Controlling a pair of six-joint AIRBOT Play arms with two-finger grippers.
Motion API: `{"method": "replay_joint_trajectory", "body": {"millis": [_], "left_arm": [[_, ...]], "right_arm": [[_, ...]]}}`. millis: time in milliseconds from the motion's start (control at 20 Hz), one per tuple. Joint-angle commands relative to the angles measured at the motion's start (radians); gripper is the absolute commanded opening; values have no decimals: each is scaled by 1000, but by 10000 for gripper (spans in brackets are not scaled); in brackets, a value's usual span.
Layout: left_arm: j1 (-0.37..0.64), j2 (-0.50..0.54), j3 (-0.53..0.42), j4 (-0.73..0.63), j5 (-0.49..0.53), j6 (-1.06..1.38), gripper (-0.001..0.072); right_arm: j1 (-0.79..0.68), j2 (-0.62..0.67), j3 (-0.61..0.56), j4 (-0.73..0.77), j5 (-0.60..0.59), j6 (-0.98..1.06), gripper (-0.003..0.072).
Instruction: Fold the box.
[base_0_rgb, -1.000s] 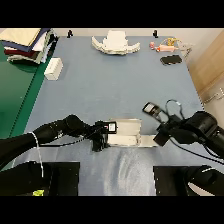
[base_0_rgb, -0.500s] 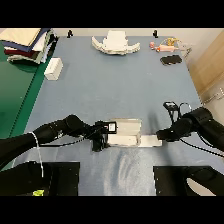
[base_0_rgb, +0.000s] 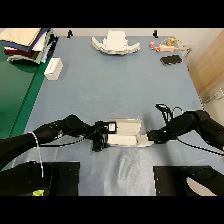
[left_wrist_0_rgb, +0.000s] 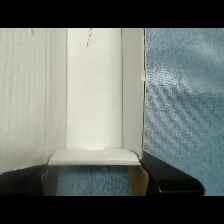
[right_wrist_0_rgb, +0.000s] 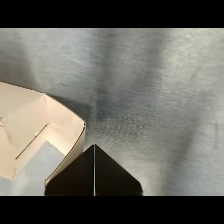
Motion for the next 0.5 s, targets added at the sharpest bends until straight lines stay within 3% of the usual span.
{"method": "replay_joint_trajectory", "body": {"millis": [0, 100, 150, 200, 250, 450], "left_arm": [[0, 0, 1, 0, 0, 0, 472], [0, 0, 1, 0, 0, 0, 472], [0, 0, 1, 0, 0, 0, 472], [0, 0, 1, 0, 0, 0, 472], [0, 0, 1, 0, 0, 0, 472], [0, 0, 1, 0, 0, 0, 472]], "right_arm": [[0, 44, 1, 57, -12, -17, 5], [0, 74, 20, 60, -26, -17, 5], [0, 85, 31, 66, -34, -17, 54], [0, 88, 43, 80, -43, -16, 224], [0, 87, 50, 111, -54, -16, 291], [13, 76, 50, 201, -59, -52, 299]]}}
